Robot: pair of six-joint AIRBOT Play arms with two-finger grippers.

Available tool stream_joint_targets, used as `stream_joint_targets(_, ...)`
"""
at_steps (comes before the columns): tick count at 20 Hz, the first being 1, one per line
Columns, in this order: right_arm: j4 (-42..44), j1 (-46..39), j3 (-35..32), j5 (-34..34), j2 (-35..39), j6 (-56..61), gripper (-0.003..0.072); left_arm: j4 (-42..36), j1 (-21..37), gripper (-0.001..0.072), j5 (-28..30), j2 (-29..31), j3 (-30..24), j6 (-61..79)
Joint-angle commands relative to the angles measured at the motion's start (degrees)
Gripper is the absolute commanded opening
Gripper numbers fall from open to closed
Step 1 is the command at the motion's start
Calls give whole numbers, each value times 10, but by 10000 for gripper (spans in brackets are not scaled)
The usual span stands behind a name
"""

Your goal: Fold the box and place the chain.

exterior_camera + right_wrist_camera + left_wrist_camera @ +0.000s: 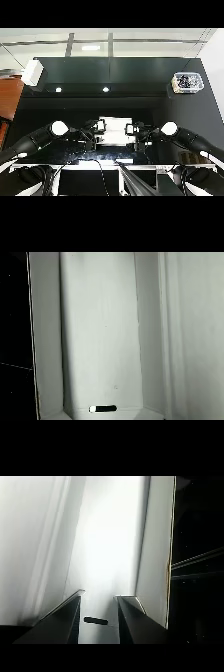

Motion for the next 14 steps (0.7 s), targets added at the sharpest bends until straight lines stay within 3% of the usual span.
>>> stream_joint_targets(1, 0, 0, 0, 0, 0, 0, 390, 0, -1, 310, 5, 0, 0, -2)
stream_joint_targets(2, 0, 0, 0, 0, 0, 0, 390, 1, -1, 304, 4, 0, 0, -2)
stream_joint_targets(3, 0, 0, 0, 0, 0, 0, 390, 0, -1, 246, 5, 0, 0, -2)
stream_joint_targets(10, 0, 0, 0, 0, 0, 0, 390, 1, 4, 226, -4, 6, 1, -7)
stream_joint_targets(12, 0, 0, 0, 0, 0, 0, 390, 7, 18, 26, -19, 24, 1, -28)
stream_joint_targets(14, -1, 0, 0, 0, 0, 0, 390, 38, 47, 25, -43, 55, 0, -78)
